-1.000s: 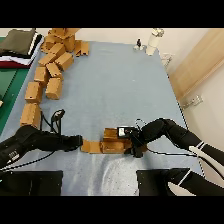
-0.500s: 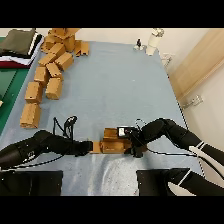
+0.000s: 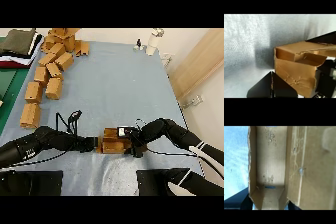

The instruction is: Fold the box.

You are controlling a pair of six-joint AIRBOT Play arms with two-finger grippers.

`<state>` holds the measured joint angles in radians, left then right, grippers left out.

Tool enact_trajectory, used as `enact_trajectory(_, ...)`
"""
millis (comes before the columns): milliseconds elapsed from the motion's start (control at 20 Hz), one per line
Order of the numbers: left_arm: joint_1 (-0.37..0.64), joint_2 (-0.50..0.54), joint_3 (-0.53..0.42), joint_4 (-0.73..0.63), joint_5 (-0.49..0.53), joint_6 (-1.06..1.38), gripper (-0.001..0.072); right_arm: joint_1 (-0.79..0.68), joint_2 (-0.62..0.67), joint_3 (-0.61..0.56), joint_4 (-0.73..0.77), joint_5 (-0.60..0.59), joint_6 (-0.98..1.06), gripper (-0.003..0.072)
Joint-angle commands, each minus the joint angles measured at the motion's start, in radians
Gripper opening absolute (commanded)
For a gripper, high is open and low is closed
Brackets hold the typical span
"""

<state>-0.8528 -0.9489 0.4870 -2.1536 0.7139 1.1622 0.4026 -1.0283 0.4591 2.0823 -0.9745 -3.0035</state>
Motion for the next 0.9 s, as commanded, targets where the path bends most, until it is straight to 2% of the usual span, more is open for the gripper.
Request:
enact_trajectory(0,0.001,0.003,0.017,0.017,0.031,0.000,0.0014,0.001,-0.001,0.000,0.000,0.000,0.000,0.0501)
enact_trajectory(150,0.019,0.003,0.017,0.041,0.065,-0.010,0.0016,0.001,-0.001,0.000,0.000,0.000,0.000,0.0501)
enact_trajectory(200,0.029,0.003,0.017,0.040,0.070,-0.010,0.0164,0.001,-0.001,0.000,0.000,0.000,0.000,0.0501)
enact_trajectory(250,0.034,0.003,0.017,0.037,0.069,-0.010,0.0382,0.001,-0.001,0.000,0.000,0.000,0.000,0.0501)
enact_trajectory(300,0.037,0.003,0.017,0.034,0.068,-0.010,0.0400,0.001,-0.001,0.000,0.000,0.000,0.000,0.0501)
enact_trajectory(650,0.038,0.003,0.050,0.031,0.059,0.002,0.0400,0.001,-0.001,0.000,0.000,0.000,0.000,0.0501)
enact_trajectory(850,0.031,0.002,0.063,0.017,0.008,0.026,0.0412,0.001,-0.001,0.000,0.000,0.000,0.000,0.0501)
